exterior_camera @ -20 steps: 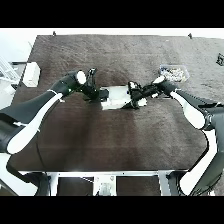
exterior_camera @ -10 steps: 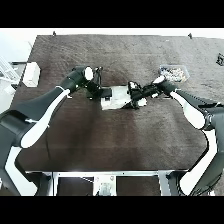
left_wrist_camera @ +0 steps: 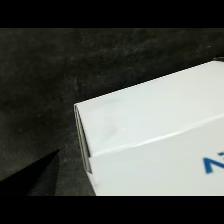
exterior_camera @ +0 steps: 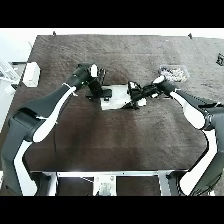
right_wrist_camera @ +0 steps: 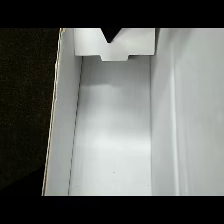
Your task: Fold the box and place the chain.
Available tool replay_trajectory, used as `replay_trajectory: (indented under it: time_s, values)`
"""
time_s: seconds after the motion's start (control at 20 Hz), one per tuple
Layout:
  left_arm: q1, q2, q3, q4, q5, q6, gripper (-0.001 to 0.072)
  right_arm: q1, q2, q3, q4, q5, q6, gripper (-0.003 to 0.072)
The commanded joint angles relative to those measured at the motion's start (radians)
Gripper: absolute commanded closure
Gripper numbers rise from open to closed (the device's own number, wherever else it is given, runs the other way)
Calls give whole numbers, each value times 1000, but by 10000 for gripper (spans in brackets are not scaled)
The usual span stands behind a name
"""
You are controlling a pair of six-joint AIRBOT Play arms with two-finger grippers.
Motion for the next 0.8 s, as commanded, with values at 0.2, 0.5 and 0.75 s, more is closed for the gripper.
replay_trajectory:
  time_s: [0.2,0.5,0.75]
  values:
    - [-15,-81,111,56,-136,-32,112,-1,0,0,0,0,0,98]
    - [-37,-135,190,115,-198,-28,351,-1,0,0,1,0,0,97]
    - [-37,-137,190,129,-202,-8,351,-1,0,0,1,0,0,97]
